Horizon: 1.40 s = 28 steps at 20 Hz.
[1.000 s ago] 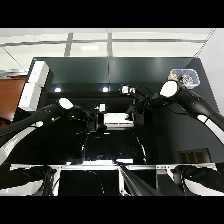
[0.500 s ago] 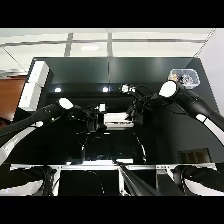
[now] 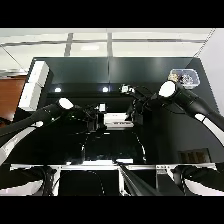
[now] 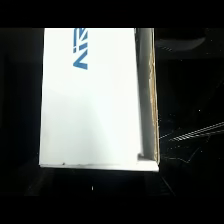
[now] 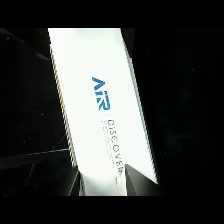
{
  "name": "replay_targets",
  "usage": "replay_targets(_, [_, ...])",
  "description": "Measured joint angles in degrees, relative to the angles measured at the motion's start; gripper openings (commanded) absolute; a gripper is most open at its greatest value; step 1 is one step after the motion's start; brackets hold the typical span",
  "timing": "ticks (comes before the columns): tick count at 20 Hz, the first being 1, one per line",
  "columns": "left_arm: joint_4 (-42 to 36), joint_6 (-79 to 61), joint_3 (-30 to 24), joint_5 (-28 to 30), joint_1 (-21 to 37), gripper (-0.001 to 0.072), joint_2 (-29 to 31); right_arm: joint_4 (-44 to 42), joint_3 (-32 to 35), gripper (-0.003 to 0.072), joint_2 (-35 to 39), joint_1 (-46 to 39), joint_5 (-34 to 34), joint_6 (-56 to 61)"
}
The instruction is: Fold the box and place the chain.
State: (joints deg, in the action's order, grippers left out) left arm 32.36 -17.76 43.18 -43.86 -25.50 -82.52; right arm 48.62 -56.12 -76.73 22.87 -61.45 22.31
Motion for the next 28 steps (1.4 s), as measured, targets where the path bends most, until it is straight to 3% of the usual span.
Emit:
replay_targets(4, [0.0, 0.0, 0.0, 0.0, 0.0, 0.0386, 0.0, 0.0, 0.0, 0.0306, -0.2, 0.0, -0.4, 0.1])
replay_targets(5, [0.0, 0.0, 0.0, 0.0, 0.0, 0.0386, 0.0, 0.0, 0.0, 0.0426, -0.3, 0.0, -0.5, 0.1])
replay_targets(6, [0.0, 0.0, 0.0, 0.0, 0.0, 0.0386, 0.0, 0.2, 0.0, 0.0436, -0.4, 0.0, -0.5, 0.3])
replay_targets(16, [0.0, 0.0, 0.0, -0.1, 0.0, 0.0386, 0.0, -0.1, -0.2, 0.0425, -1.5, 0.2, -0.4, 0.4])
replay_targets(18, [0.0, 0.0, 0.0, -0.1, 0.0, 0.0386, 0.0, -0.2, -1.0, 0.0338, -0.5, -0.2, -1.2, 1.9])
replay_targets(19, [0.0, 0.0, 0.0, -0.1, 0.0, 0.0386, 0.0, -0.4, -1.4, 0.0132, 0.5, -0.9, -1.5, 3.5])
replay_targets(20, [0.0, 0.0, 0.0, -0.1, 0.0, 0.0386, 0.0, -0.3, -1.7, 0.0009, 1.5, -1.7, -2.3, 5.8])
replay_targets(24, [0.0, 0.0, 0.0, -0.1, 0.0, 0.0386, 0.0, -2.0, -0.3, 0.0015, 4.0, -5.9, -8.4, 19.1])
replay_targets(28, [0.0, 0.0, 0.0, -0.1, 0.0, 0.0386, 0.0, -11.8, 6.0, 0.0015, 3.9, -7.4, -8.7, 25.2])
